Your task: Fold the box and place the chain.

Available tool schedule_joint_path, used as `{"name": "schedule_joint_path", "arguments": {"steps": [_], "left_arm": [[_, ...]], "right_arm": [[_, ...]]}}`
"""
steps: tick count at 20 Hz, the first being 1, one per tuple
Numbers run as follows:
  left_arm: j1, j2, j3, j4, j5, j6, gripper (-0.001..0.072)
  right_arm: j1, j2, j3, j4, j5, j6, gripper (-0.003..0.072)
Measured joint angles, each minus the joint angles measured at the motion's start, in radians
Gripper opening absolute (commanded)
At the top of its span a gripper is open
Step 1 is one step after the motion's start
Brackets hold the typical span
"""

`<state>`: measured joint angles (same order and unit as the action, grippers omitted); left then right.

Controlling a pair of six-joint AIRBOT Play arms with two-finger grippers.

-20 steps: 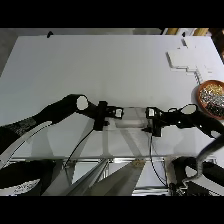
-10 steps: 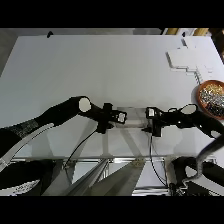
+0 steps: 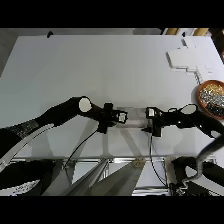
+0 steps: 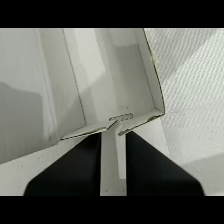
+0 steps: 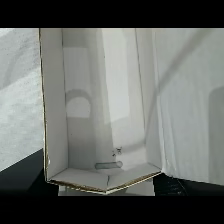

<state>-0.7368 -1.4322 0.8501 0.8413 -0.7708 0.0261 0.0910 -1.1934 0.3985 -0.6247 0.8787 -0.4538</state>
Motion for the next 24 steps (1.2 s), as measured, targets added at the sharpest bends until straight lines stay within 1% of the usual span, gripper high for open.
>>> {"name": "schedule_joint_path", "arguments": {"steps": [4,8,9,10,11,12,13,14,15,19,20,21,22,24], "left_arm": [[-0.005,0.000,0.000,-0.025,0.014,0.000,0.0133],[-0.034,-0.006,0.000,-0.040,0.039,0.000,0.0134],[-0.041,-0.010,0.000,-0.042,0.043,0.000,0.0139],[-0.045,-0.014,0.000,-0.044,0.045,0.000,0.0161],[-0.049,-0.018,0.000,-0.046,0.048,-0.001,0.0161],[-0.052,-0.020,0.000,-0.047,0.049,-0.001,0.0202],[-0.054,-0.022,0.000,-0.048,0.053,-0.001,0.0347],[-0.055,-0.023,0.000,-0.052,0.059,-0.001,0.0477],[-0.056,-0.024,0.000,-0.056,0.059,-0.001,0.0511],[-0.058,-0.025,0.000,-0.063,0.065,0.000,0.0502],[-0.058,-0.025,0.000,-0.064,0.066,-0.002,0.0463],[-0.058,-0.023,0.000,-0.063,0.066,-0.010,0.0378],[-0.056,-0.018,0.000,-0.063,0.066,-0.026,0.0322],[-0.046,0.006,0.000,-0.066,0.062,-0.084,0.0311]], "right_arm": [[0.000,0.000,0.000,0.000,0.000,0.000,0.0318],[0.000,0.000,0.000,0.000,0.000,0.000,0.0318],[0.000,0.000,0.000,0.000,0.000,0.000,0.0318],[0.000,0.000,0.000,0.000,0.000,0.000,0.0318],[0.000,0.000,0.000,0.000,0.000,0.000,0.0318],[0.000,0.000,0.000,0.000,0.000,0.000,0.0318],[0.000,0.000,0.000,0.000,0.000,0.000,0.0318],[0.000,0.000,0.000,-0.001,0.000,0.000,0.0318],[0.000,0.000,0.000,-0.002,0.001,-0.002,0.0318],[0.000,0.000,0.000,-0.001,0.002,-0.003,0.0318],[0.000,0.000,0.000,-0.001,0.002,-0.002,0.0318],[0.000,0.000,0.000,-0.001,0.001,-0.002,0.0318],[0.000,0.000,0.000,-0.001,0.001,-0.002,0.0318],[0.000,0.000,0.000,0.000,0.000,0.001,0.0318]]}}
